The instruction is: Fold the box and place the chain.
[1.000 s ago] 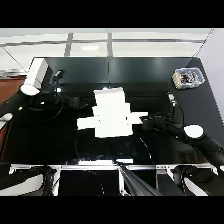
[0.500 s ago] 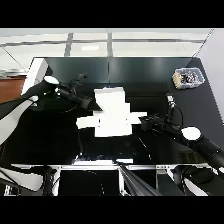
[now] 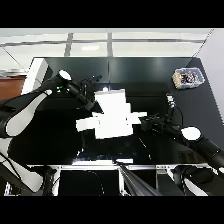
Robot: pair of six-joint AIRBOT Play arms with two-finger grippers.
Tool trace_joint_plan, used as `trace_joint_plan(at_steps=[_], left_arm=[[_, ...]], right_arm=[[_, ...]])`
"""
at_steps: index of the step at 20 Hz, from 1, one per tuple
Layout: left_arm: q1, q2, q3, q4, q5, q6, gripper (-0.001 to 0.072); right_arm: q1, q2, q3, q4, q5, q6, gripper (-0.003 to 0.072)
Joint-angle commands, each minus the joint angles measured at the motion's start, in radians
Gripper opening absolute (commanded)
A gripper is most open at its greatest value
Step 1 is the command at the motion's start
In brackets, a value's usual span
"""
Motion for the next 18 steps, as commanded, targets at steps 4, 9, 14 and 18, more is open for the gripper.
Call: trace_joint_plan(at_steps=[4,9,14,18], left_arm=[[-0.003,-0.007,0.015,0.007,-0.008,0.011,0.0026],[0.001,0.042,0.029,0.043,-0.005,-0.040,0.0022],[-0.043,0.211,-0.146,0.021,0.084,0.033,0.0021],[-0.058,0.388,-0.355,-0.084,0.353,0.183,0.0022]], right_arm=[[0.000,0.000,0.001,-0.011,-0.002,-0.001,0.0181],[-0.117,0.001,0.139,-0.395,0.285,0.013,0.0638],[-0.157,0.002,0.373,-0.748,0.629,0.010,0.0638],[-0.156,0.002,0.402,-0.764,0.613,-0.077,0.0638]])
